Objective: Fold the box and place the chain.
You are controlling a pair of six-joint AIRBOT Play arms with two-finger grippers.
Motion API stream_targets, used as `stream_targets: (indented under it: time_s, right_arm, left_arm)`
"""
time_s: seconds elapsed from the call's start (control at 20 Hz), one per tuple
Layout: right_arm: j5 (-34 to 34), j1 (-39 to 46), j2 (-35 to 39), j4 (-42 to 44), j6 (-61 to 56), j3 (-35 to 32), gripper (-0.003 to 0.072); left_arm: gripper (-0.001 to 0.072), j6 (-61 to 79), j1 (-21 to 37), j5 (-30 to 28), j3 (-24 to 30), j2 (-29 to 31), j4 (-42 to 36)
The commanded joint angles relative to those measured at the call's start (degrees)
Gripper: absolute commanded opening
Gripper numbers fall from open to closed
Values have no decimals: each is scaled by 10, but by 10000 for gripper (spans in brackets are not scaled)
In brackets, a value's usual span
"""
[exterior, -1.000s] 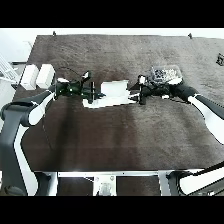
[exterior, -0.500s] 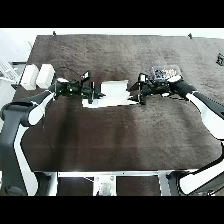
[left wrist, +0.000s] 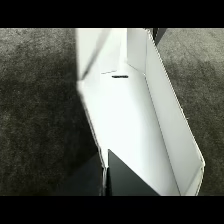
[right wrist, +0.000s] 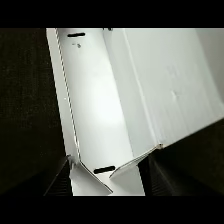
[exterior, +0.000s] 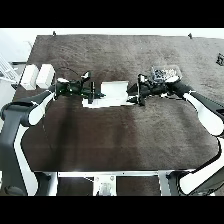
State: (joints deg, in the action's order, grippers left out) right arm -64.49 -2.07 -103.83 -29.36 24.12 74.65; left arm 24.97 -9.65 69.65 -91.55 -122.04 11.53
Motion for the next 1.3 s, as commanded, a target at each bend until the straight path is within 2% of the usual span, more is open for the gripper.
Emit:
stream_targets:
  time_s: [0.0,0.15,0.3,0.85,1.25]
  right_arm:
    - [-26,-1,-16,-1,-2,13,582]
    - [-26,1,-25,-1,-2,23,582]
    - [-24,8,-28,-9,-41,41,633]
    - [-18,10,-35,-9,-43,53,635]
    - [-59,-5,-68,-29,-30,96,646]
  left_arm:
    - [23,0,0,0,0,0,0]
    - [23,0,0,0,0,0,0]
    - [23,0,0,0,0,0,0]
    - [23,-1,0,0,0,0,0]
    - [23,-1,0,5,0,0,0]
